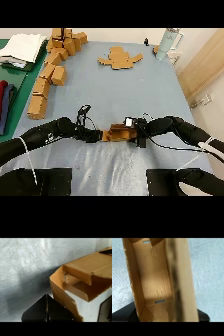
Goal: Fold the box.
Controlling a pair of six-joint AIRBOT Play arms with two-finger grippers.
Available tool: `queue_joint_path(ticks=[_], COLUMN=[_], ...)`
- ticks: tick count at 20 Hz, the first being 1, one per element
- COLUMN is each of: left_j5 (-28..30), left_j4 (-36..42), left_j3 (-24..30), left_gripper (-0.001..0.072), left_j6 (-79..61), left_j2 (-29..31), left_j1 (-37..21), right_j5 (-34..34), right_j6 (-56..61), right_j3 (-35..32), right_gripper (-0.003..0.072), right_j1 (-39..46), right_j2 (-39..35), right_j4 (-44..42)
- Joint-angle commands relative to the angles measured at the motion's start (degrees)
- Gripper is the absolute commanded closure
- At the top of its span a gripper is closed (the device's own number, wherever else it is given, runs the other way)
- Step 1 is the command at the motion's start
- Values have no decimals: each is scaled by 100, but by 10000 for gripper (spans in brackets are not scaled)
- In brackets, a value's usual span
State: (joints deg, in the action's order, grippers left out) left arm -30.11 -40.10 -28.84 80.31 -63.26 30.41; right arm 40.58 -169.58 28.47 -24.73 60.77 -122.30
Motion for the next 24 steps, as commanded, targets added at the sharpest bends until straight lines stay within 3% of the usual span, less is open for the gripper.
queue_joint_path(ticks=[1,9,11,12,13,18,24], left_j5=[122,407,404,391,385,289,-59], left_j4=[157,562,560,544,544,396,610], left_j3=[-138,-247,-247,-247,-247,-247,-247], left_gripper=[698,693,311,398,415,415,411], left_j6=[-72,-103,-105,-114,-114,-118,-127], left_j2=[199,313,313,313,313,313,315], left_j1=[203,201,201,201,201,179,-531], right_j5=[-4,-4,-4,-4,-4,-4,-4], right_j6=[0,0,0,0,0,0,0], right_j3=[2,2,2,2,2,2,2], right_gripper=[179,179,178,178,179,179,179], right_j1=[-2,-2,-2,-4,-2,-4,-2], right_j2=[-2,-2,-2,-2,-2,-2,-2], right_j4=[-4,-2,-2,-2,-2,-2,-2])
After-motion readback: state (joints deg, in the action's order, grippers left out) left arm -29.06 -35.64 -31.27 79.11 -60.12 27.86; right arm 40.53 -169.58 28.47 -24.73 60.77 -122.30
